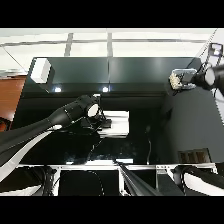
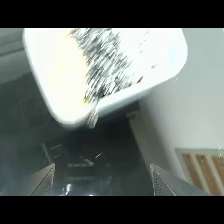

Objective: Fold the box and place the chain.

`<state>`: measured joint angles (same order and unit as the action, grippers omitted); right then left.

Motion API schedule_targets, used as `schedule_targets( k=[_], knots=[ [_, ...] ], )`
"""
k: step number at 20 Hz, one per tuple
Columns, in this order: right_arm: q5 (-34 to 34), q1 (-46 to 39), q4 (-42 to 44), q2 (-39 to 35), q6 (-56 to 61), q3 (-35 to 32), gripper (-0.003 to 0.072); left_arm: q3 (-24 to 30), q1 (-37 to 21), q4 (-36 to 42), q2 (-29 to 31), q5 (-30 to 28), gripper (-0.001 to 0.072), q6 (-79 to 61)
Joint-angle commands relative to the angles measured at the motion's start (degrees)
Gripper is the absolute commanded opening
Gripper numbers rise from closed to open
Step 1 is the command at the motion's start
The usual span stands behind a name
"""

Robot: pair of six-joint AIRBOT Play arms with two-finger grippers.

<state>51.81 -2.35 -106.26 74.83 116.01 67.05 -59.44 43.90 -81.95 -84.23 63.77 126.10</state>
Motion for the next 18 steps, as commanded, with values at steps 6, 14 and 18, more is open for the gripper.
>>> schedule_targets(
  k=[6, 14, 18],
  knots=[
    [14.0, -8.6, 14.2, 30.6, -4.2, 35.0, 0.0548, 0.0, 0.0, 0.0, 0.0, 0.0, 0.0026, 0.0],
    [17.8, -9.7, 17.9, 39.0, 2.8, 40.9, 0.0549, 0.0, 0.0, 0.0, 0.0, 0.0, 0.0026, 0.0],
    [18.2, -10.7, 18.4, 40.3, 3.8, 40.9, 0.0546, 0.0, 0.0, 0.0, 0.0, 0.0, 0.0026, 0.0]
  ],
)
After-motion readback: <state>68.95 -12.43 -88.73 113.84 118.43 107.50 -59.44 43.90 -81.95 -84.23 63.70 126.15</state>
